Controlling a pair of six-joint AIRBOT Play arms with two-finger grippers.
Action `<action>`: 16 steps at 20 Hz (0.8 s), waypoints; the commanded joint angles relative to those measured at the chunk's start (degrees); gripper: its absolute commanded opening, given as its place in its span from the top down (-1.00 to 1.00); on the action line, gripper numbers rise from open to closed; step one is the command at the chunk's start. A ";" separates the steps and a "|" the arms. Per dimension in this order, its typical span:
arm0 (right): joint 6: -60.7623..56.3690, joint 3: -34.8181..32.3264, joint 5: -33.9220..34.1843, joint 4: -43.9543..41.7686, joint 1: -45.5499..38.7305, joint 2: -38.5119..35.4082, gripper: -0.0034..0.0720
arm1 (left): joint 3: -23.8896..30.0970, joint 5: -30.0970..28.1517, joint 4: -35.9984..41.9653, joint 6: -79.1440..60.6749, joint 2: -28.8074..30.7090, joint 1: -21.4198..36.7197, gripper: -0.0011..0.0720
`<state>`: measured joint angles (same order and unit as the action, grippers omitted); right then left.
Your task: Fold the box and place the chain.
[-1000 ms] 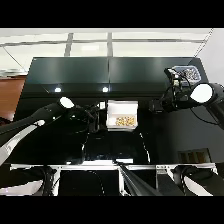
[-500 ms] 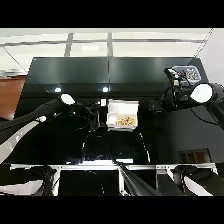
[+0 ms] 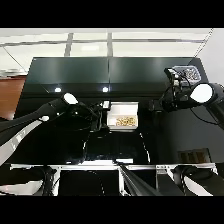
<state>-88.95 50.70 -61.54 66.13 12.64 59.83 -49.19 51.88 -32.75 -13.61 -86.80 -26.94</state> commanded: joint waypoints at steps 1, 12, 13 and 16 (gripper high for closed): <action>0.02 0.00 0.68 0.07 0.00 0.04 0.37 | -0.04 -0.70 -0.28 0.24 -0.04 -1.27 -0.35; 26.01 2.25 15.89 -23.67 1.14 11.76 -0.97 | -0.07 -0.92 -1.95 0.33 0.04 -1.22 -0.35; 36.24 2.25 12.04 -27.87 1.88 13.33 -0.97 | -0.07 -0.92 -1.92 0.35 0.13 -1.20 -0.35; 56.48 2.29 6.56 -26.53 1.92 12.02 -0.97 | -0.07 -0.85 -1.95 2.47 0.20 -1.05 -0.35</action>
